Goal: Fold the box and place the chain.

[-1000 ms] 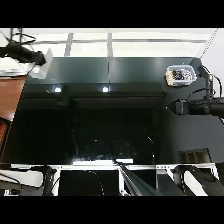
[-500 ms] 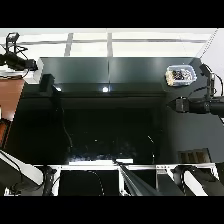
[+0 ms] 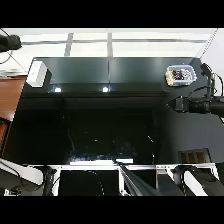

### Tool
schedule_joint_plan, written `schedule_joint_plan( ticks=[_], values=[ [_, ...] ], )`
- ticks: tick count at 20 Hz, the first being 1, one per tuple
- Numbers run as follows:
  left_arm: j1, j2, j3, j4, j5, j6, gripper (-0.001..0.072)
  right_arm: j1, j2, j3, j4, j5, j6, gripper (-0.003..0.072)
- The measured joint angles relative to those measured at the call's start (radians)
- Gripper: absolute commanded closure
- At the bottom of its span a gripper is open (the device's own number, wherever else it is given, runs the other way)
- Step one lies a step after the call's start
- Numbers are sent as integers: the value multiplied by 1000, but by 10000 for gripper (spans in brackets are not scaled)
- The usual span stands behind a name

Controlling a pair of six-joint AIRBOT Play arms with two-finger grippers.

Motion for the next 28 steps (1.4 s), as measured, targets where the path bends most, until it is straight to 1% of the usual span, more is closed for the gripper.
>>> schedule_joint_plan(
  ticks=[2, 3, 4, 6, 7, 9, 10, 11, 13, 15, 18, 22, 28],
  values=[
    [-21, 128, -140, -176, -35, 34, 688, 19, 0, 0, 3, 22, 0, 669],
    [-45, 209, -244, -256, -35, 63, 687, 33, 0, 0, 3, 34, 0, 669],
    [-74, 293, -357, -306, -26, 86, 687, 51, 0, 0, -5, 42, 0, 669],
    [-150, 477, -624, -366, 50, 126, 687, 98, 0, -7, -35, 37, -1, 669],
    [-188, 564, -756, -380, 95, 140, 688, 124, 0, -19, -58, 8, 0, 669],
    [-263, 736, -1030, -362, 198, 157, 687, 172, 0, -65, -104, -104, 2, 669],
    [-289, 803, -1137, -348, 236, 159, 687, 193, -1, -98, -129, -188, 7, 669],
    [-309, 864, -1236, -321, 266, 161, 687, 208, -2, -129, -152, -268, 8, 668],
    [-331, 951, -1367, -258, 296, 163, 686, 226, -2, -174, -181, -417, 9, 668],
    [-343, 1007, -1436, -208, 301, 164, 686, 236, -3, -198, -196, -505, 12, 668],
    [-352, 1046, -1485, -170, 305, 166, 686, 241, -3, -215, -209, -573, 12, 668],
    [-356, 1063, -1506, -150, 309, 166, 686, 245, -3, -222, -215, -608, 13, 668],
    [-357, 1068, -1513, -141, 313, 166, 686, 245, -3, -224, -217, -621, 14, 668]
  ],
)
